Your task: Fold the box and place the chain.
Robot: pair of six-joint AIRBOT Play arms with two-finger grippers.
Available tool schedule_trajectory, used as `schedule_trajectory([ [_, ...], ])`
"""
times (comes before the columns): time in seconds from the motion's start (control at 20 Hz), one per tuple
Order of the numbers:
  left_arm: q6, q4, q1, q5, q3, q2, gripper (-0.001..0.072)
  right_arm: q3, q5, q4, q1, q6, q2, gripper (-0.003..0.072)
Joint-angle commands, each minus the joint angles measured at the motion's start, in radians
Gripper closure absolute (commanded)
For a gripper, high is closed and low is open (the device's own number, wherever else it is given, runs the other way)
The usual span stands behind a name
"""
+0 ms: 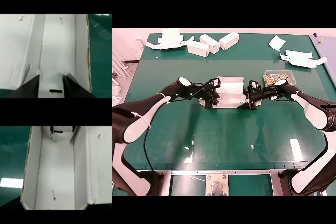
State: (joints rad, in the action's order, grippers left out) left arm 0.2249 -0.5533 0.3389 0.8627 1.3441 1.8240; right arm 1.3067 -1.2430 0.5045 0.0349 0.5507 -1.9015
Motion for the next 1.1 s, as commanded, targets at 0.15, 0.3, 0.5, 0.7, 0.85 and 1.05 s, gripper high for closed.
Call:
schedule_trajectory([
  [0.15, -0.061, -0.038, -0.063, 0.033, 0.000, -0.013, 0.0591, 0.000, 0.000, 0.001, 0.001, 0.000, 0.001, 0.0092],
  [0.3, -0.074, 0.003, -0.113, 0.088, 0.001, -0.039, 0.0592, 0.000, 0.000, 0.001, 0.001, 0.000, 0.001, 0.0092],
  [0.5, -0.187, 0.027, -0.172, 0.145, 0.002, -0.089, 0.0593, 0.000, 0.000, 0.001, 0.001, 0.000, 0.001, 0.0092],
  [0.7, -0.504, 0.023, -0.232, 0.150, 0.002, -0.122, 0.0689, 0.000, 0.000, 0.001, 0.001, 0.000, 0.001, 0.0092],
  [0.85, -0.714, 0.026, -0.287, 0.162, 0.002, -0.124, 0.0690, 0.000, 0.000, 0.001, 0.001, 0.000, 0.001, 0.0092],
  [1.05, -0.930, 0.015, -0.360, 0.284, -0.002, -0.123, 0.0690, 0.000, 0.000, 0.001, 0.001, 0.000, 0.001, 0.0092],
])
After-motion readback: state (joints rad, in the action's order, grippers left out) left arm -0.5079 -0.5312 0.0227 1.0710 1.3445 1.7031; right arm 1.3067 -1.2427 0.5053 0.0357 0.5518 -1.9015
